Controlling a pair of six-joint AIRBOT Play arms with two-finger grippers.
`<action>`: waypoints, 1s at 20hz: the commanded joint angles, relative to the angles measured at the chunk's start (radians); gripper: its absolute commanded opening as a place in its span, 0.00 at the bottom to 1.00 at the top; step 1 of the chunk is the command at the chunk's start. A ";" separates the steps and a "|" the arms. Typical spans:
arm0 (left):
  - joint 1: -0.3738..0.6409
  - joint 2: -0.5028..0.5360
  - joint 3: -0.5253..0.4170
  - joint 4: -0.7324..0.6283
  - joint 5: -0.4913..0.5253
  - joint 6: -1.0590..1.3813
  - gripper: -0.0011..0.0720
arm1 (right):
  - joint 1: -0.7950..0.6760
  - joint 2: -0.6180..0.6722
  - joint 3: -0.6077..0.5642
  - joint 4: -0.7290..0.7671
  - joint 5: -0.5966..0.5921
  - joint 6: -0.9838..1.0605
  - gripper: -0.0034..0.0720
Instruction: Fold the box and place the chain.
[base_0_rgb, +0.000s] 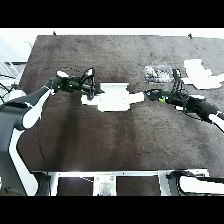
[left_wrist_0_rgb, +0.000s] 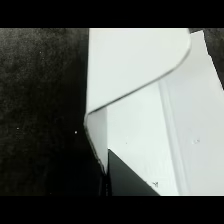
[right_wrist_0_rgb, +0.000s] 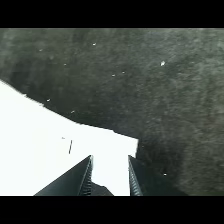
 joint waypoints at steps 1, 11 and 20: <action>-0.001 -0.009 -0.001 0.008 0.002 0.010 0.04 | 0.002 0.003 -0.002 0.011 0.059 0.000 0.43; 0.003 -0.045 -0.001 0.002 -0.055 0.006 0.04 | 0.005 0.016 -0.003 0.035 0.068 -0.022 0.43; 0.004 -0.045 -0.001 -0.001 -0.043 0.006 0.04 | 0.006 0.068 -0.002 -0.038 0.088 -0.309 0.87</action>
